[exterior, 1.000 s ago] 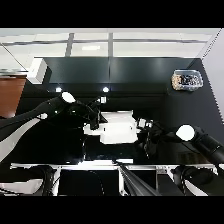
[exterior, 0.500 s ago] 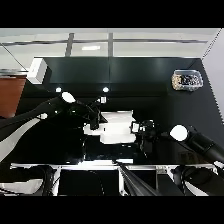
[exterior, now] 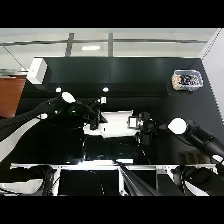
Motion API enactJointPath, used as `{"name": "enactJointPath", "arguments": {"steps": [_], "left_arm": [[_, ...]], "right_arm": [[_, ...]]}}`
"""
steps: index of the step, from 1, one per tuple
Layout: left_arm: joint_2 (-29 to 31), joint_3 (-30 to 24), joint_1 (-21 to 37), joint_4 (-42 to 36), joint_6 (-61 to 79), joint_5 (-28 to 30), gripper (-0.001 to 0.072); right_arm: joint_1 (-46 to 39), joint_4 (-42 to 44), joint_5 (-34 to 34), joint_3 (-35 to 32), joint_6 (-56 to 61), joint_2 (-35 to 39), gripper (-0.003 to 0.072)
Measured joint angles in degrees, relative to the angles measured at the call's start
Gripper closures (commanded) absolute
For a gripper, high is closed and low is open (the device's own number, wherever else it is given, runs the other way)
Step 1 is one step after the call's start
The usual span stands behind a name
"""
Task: Fold the box and place the chain.
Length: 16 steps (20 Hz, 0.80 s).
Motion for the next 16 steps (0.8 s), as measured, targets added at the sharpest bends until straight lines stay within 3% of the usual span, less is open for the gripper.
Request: {"name": "enactJointPath", "arguments": {"steps": [6, 16], "left_arm": [[0.92, -0.02, -0.04, 0.57, 7.96, -1.44, 0.0684], [0.96, -0.04, -0.04, 0.22, 9.94, -1.84, 0.0684]], "right_arm": [[-4.09, 4.48, 2.34, 1.46, -5.97, -0.94, -0.0026], [-4.92, 10.08, 1.95, 1.66, -8.85, -5.53, -0.0025]]}}
